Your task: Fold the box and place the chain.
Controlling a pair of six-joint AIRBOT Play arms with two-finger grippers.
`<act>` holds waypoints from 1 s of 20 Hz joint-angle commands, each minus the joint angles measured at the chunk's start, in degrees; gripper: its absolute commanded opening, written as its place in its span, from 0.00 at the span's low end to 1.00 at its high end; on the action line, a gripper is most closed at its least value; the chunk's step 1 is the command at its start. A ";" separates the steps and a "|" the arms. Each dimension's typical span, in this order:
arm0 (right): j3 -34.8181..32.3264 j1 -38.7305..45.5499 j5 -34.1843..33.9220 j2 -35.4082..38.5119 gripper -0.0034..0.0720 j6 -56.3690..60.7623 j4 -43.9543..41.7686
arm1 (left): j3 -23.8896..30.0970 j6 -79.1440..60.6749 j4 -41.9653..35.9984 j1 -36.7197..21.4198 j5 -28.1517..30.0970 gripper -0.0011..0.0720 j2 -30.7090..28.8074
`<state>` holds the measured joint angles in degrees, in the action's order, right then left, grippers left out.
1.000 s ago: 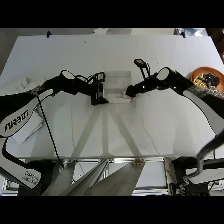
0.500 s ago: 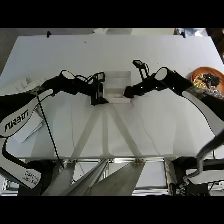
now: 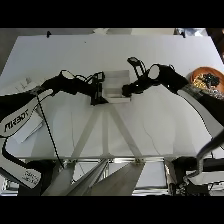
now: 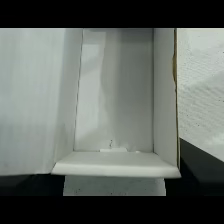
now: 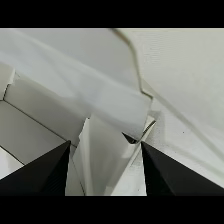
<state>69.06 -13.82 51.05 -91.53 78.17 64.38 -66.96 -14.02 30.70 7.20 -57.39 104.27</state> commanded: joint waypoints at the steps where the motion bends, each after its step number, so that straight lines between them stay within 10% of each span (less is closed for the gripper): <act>1: 0.61 -1.60 1.05 0.02 0.59 5.35 7.28 | 0.02 0.00 -0.02 0.02 0.15 0.39 -0.04; 10: 0.61 -3.98 0.94 0.02 0.59 19.34 25.11 | 0.02 0.00 -0.02 0.02 0.15 0.39 -0.04; 20: 0.61 -4.37 -1.70 0.02 0.50 22.49 21.99 | 0.02 0.00 -0.02 0.02 0.15 0.39 -0.04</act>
